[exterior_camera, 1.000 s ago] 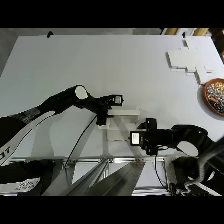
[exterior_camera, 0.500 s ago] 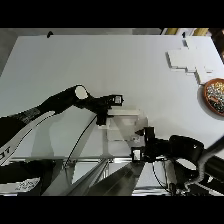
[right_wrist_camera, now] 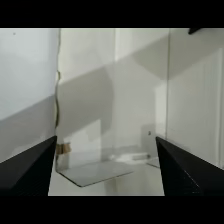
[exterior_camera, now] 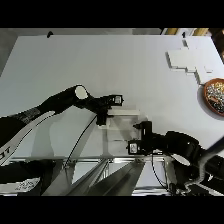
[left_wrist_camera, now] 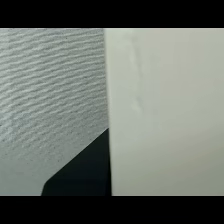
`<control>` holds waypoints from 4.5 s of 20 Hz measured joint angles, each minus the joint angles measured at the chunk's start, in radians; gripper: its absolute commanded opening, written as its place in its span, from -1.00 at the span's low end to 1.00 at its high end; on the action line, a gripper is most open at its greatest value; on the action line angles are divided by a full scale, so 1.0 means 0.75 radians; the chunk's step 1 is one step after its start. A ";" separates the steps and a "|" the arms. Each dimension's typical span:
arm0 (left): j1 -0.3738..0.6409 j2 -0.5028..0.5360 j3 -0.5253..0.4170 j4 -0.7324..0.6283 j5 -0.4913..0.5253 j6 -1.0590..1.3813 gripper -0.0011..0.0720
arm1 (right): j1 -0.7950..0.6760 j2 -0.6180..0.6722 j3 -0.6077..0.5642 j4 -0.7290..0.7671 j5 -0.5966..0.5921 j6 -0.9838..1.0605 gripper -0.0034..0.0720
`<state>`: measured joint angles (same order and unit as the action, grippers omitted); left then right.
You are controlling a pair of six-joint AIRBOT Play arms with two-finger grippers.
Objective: Fold the box and place the chain.
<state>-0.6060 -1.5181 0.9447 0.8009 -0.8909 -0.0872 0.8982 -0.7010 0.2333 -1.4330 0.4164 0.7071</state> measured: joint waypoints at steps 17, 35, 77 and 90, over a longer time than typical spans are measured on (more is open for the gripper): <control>0.000 0.000 0.000 0.000 0.000 0.000 -0.94 | 0.050 -0.001 -0.049 -0.018 0.016 0.071 0.93; 0.000 0.000 0.000 -0.001 -0.001 0.000 -0.94 | 0.069 -0.025 -0.054 -0.013 -0.034 0.072 0.93; 0.000 0.000 0.001 0.001 -0.006 0.002 -0.94 | -0.463 -0.107 0.108 0.722 0.227 -0.651 0.58; -0.001 0.000 0.001 0.000 -0.001 0.001 -0.94 | -0.147 -0.473 0.233 1.308 -0.020 -0.767 -0.87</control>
<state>-0.6064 -1.5181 0.9451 0.8009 -0.8917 -0.0868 0.7879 -1.0554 0.4084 -0.4522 0.4015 0.1318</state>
